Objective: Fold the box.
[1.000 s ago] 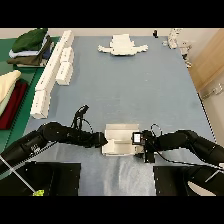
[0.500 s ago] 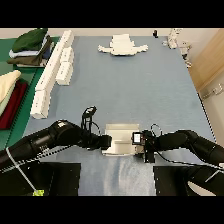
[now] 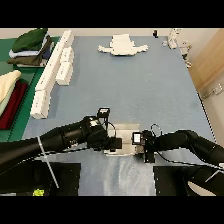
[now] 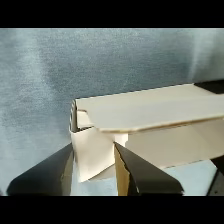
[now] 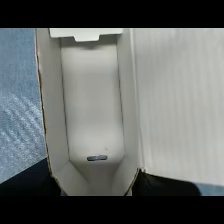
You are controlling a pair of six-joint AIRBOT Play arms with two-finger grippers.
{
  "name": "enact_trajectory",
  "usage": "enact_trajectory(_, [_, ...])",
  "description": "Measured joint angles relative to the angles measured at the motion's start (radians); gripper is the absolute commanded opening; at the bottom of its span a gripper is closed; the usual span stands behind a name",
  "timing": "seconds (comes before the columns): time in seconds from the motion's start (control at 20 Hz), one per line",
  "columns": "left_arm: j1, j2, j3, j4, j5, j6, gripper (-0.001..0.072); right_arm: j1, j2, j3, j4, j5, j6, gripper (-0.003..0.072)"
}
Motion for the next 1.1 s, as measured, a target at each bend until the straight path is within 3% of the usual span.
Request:
enact_trajectory(0.35, [-0.023, -0.115, 0.098, 0.052, -0.096, -0.085, 0.0361, 0.0, 0.0, 0.0, 0.0, 0.0, 0.0, 0.0504])
enact_trajectory(0.65, [-0.048, -0.188, 0.127, 0.102, -0.133, -0.162, 0.0347, 0.0, 0.0, 0.0, 0.0, 0.0, 0.0, 0.0503])
enact_trajectory(0.7, [-0.051, -0.196, 0.128, 0.105, -0.132, -0.169, 0.0186, 0.0, 0.0, 0.0, 0.0, 0.0, 0.0, 0.0503])
enact_trajectory(0.75, [-0.053, -0.202, 0.129, 0.11, -0.134, -0.175, 0.007, 0.0, 0.0, 0.0, 0.0, 0.0, 0.0, 0.0503])
enact_trajectory(0.8, [-0.055, -0.206, 0.13, 0.117, -0.148, -0.181, 0.0012, 0.0, 0.0, 0.0, 0.0, 0.0, 0.0, 0.0503])
enact_trajectory(1.1, [-0.059, -0.215, 0.132, 0.122, -0.144, -0.204, 0.0013, 0.0, 0.0, 0.0, 0.0, 0.0, 0.0, 0.0503])
